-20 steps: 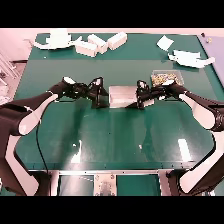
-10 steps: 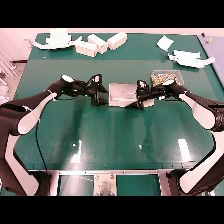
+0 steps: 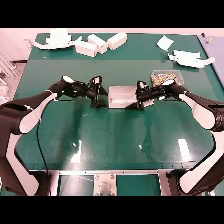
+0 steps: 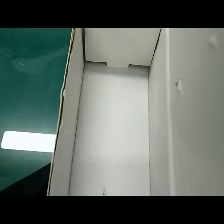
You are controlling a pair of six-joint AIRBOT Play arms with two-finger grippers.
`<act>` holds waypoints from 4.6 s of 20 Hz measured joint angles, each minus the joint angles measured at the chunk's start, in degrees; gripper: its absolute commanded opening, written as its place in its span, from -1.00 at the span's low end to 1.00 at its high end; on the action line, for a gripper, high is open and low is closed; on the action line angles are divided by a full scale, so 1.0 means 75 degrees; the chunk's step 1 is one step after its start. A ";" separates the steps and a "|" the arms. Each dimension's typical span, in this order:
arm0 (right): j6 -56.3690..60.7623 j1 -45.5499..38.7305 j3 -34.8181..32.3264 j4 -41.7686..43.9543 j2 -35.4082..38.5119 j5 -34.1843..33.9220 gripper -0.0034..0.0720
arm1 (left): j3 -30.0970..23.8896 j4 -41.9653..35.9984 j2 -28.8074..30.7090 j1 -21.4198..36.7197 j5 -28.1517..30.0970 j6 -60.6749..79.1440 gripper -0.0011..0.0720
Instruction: Fold the box and place the chain.
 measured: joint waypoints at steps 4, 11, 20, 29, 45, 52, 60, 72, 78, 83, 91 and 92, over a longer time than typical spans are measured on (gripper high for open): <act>0.0000 0.0000 0.0000 0.0006 0.0000 -0.0023 0.67 | 0.0003 0.0076 -0.0009 0.0003 0.0085 0.0006 0.99; 0.0003 0.0000 0.0000 0.0023 0.0000 -0.0044 0.67 | 0.0003 0.0082 -0.0012 0.0003 0.0017 0.0152 1.00; 0.0006 0.0000 0.0000 0.0015 0.0000 -0.0029 0.67 | 0.0003 -0.0184 -0.0015 0.0035 -0.0653 0.0580 1.00; 0.0020 -0.0003 0.0000 0.0041 0.0000 -0.0058 0.67 | 0.0003 -0.0536 -0.0213 -0.0114 -0.0259 0.0592 1.00; 0.0020 -0.0006 0.0000 0.0029 0.0000 -0.0052 0.67 | 0.0003 -0.1163 -0.0577 -0.0329 0.0093 0.0122 1.00; 0.0020 -0.0006 0.0000 0.0032 0.0000 -0.0050 0.67 | 0.0026 -0.1145 -0.0583 -0.0291 0.0210 -0.0175 0.98; 0.0015 -0.0006 0.0000 0.0032 0.0000 -0.0050 0.67 | 0.0166 -0.0968 -0.0583 -0.0283 0.0213 0.0041 0.99; 0.0003 -0.0006 0.0000 0.0003 0.0000 -0.0023 0.67 | 0.0192 -0.0612 -0.0583 -0.0393 -0.0070 -0.0090 0.99; 0.0023 -0.0006 0.0000 0.0058 0.0000 -0.0079 0.67 | 0.0192 -0.0813 -0.0586 -0.0414 0.0259 -0.0187 0.99; 0.0026 -0.0006 0.0000 0.0035 0.0000 -0.0064 0.67 | 0.0192 -0.0979 -0.0624 -0.0388 0.0335 -0.0210 0.99; 0.0006 -0.0006 0.0000 0.0017 0.0000 -0.0035 0.67 | 0.0224 -0.0982 -0.0670 -0.0391 0.0090 -0.0268 0.99; 0.0006 -0.0006 0.0000 0.0017 0.0000 -0.0035 0.67 | 0.0265 -0.0921 -0.0679 -0.0391 0.0020 -0.0259 0.99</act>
